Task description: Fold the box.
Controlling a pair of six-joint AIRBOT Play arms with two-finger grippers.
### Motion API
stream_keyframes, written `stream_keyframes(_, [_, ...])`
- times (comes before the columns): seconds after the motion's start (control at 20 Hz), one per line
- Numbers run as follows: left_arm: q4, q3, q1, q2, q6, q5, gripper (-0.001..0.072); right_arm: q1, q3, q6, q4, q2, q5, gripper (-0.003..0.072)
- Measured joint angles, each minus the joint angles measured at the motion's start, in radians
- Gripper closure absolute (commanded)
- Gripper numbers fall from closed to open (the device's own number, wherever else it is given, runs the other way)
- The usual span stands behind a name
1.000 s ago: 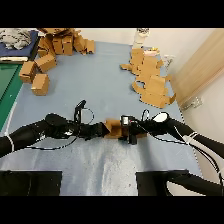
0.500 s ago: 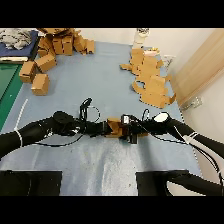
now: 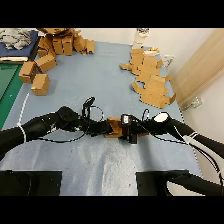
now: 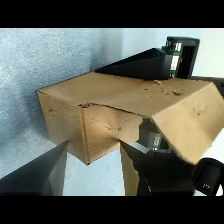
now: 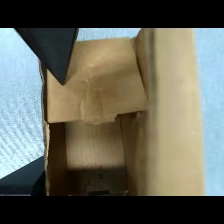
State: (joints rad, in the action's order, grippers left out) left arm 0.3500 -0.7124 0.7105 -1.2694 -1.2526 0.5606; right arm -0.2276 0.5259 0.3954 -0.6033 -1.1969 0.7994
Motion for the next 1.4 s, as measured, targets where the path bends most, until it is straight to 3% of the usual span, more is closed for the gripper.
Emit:
stream_keyframes(0.4, [0.099,-0.023,0.006,-0.001,-0.086,0.018,0.0214,-0.001,0.0,-0.002,0.005,0.014,-0.006,0.0077])
stream_keyframes(0.75, [0.661,-0.152,0.098,-0.002,-0.587,0.043,0.0214,-0.003,0.0,-0.02,0.006,0.012,-0.021,0.0077])
stream_keyframes(0.9, [0.811,-0.18,0.125,-0.002,-0.721,0.06,0.0215,-0.005,0.0,-0.021,0.006,0.006,-0.022,0.0077])
stream_keyframes(1.4, [0.929,-0.201,0.19,-0.016,-0.86,0.065,0.0214,-0.068,0.0,-0.022,0.009,-0.001,-0.042,0.0077])
